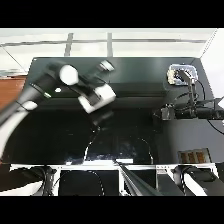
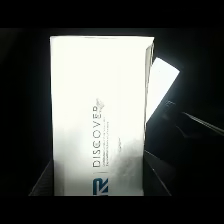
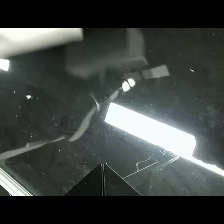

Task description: Fold the box and place the chain.

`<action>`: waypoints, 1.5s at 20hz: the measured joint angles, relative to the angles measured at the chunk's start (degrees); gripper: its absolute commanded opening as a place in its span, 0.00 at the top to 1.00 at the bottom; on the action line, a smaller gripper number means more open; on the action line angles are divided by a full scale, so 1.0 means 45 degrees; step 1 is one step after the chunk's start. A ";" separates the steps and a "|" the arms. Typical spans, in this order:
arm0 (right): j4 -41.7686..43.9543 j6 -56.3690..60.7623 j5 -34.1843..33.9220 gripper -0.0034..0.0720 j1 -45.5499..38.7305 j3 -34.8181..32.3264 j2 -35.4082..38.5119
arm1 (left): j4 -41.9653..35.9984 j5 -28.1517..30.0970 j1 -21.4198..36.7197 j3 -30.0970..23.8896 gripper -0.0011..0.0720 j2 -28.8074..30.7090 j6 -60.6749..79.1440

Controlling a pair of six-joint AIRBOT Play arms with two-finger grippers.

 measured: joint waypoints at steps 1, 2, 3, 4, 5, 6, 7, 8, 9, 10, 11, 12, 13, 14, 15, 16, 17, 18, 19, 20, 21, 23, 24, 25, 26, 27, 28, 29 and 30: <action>0.0000 0.0005 -0.0010 0.94 0.0000 0.0000 0.0000 | 0.0136 -0.0044 0.1064 0.0083 0.48 0.0063 -0.0374; 0.0000 0.0015 -0.0015 0.94 0.0000 0.0000 0.0000 | 0.0209 0.0010 0.2152 0.0141 0.48 0.0058 -0.0733; 0.0005 0.0039 -0.0029 0.94 0.0000 0.0000 0.0000 | 0.0262 0.0155 0.3313 0.0185 0.48 -0.0015 -0.1044; 0.0000 0.0063 -0.0034 0.94 0.0000 0.0000 0.0000 | 0.0257 0.0398 0.4357 0.0228 0.48 -0.0141 -0.1282; 0.0005 0.0078 -0.0044 0.94 0.0000 0.0000 0.0000 | 0.0189 0.0549 0.5430 0.0296 0.48 -0.0340 -0.1452; 0.0005 0.0180 -0.0049 0.94 0.0000 0.0000 0.0000 | -0.0005 0.0738 0.6421 0.0437 0.48 -0.0612 -0.1613; 0.0005 0.0282 -0.0049 0.94 0.0000 0.0000 0.0000 | -0.0296 0.0865 0.7223 0.0631 0.48 -0.0923 -0.1617; 0.0005 0.0379 -0.0049 0.94 0.0000 0.0000 0.0000 | -0.0583 0.0957 0.7970 0.0923 0.48 -0.1307 -0.1564; 0.0005 0.0408 -0.0053 0.94 0.0000 0.0000 0.0000 | -0.0767 0.1015 0.8548 0.1268 0.48 -0.1705 -0.1409; 0.0010 0.0486 -0.0058 0.94 0.0000 0.0000 0.0000 | -0.0869 0.1088 0.9020 0.1695 0.48 -0.2137 -0.1229; 0.0005 0.0505 -0.0087 0.94 0.0000 0.0000 0.0000 | -0.0952 0.1190 0.9394 0.2220 0.48 -0.2633 -0.1064; 0.0015 0.0554 -0.0121 0.94 0.0000 0.0000 0.0000 | -0.1073 0.1219 0.9651 0.2817 0.48 -0.3186 -0.0899; 0.0015 0.0597 -0.0175 0.94 0.0000 0.0000 0.0000 | -0.1132 0.1209 0.9816 0.3390 0.48 -0.3696 -0.0733; 0.0019 0.0656 -0.0243 0.94 0.0000 0.0000 0.0000 | -0.1137 0.1263 0.9938 0.4007 0.48 -0.4265 -0.0607; 0.0024 0.0719 -0.0306 0.94 0.0000 0.0000 0.0000 | -0.1141 0.1248 1.0001 0.4532 0.48 -0.4770 -0.0500; 0.0039 0.0758 -0.0374 0.94 0.0000 0.0000 0.0000 | -0.1151 0.1253 1.0030 0.5013 0.47 -0.5255 -0.0447; 0.0039 0.0826 -0.0442 0.94 0.0000 0.0000 0.0000 | -0.1156 0.1243 1.0049 0.5474 0.24 -0.5727 -0.0413; 0.0039 0.0865 -0.0476 0.94 0.0000 0.0000 0.0000 | -0.1161 0.1253 1.0044 0.5858 0.00 -0.6115 -0.0408; 0.0049 0.0918 -0.0510 0.94 0.0000 0.0000 0.0000 | -0.1175 0.1331 1.0020 0.6173 0.00 -0.6377 -0.0418; 0.0044 0.0923 -0.0539 0.94 0.0000 0.0000 0.0000 | -0.1161 0.1438 0.9972 0.6543 0.00 -0.6567 -0.0476; 0.0044 0.0962 -0.0568 0.94 0.0000 0.0000 0.0000 | -0.1093 0.1501 0.9899 0.7014 0.01 -0.6659 -0.0597; 0.0049 0.0971 -0.0690 0.94 0.0005 0.0000 0.0000 | -0.0908 0.1540 0.9700 0.8272 0.02 -0.6640 -0.1025; 0.0049 0.0971 -0.0801 0.94 0.0039 0.0000 0.0000 | -0.0840 0.1467 0.9578 0.8903 0.15 -0.6479 -0.1428; 0.0039 0.0967 -0.1015 0.94 0.0121 0.0000 0.0000 | -0.0899 0.1428 0.9462 0.9326 0.62 -0.6178 -0.1914; 0.0019 0.0933 -0.1287 0.94 0.0238 0.0000 -0.0010 | -0.1059 0.1360 0.9326 0.9525 0.94 -0.5751 -0.2501; -0.0005 0.0821 -0.1705 0.94 0.0408 0.0000 -0.0024 | -0.1268 0.1073 0.9194 0.9471 0.95 -0.5275 -0.2982; -0.0068 0.0753 -0.2210 0.94 0.0597 -0.0010 -0.0029 | -0.1613 0.0729 0.9034 0.9146 0.95 -0.4692 -0.3361; -0.0194 0.0704 -0.2871 0.94 0.0845 -0.0039 -0.0053 | -0.2069 0.0316 0.8835 0.8607 0.95 -0.4041 -0.3691; -0.0432 0.0651 -0.3512 0.94 0.1078 -0.0107 -0.0073 | -0.2463 -0.0034 0.8568 0.7839 0.95 -0.3385 -0.3798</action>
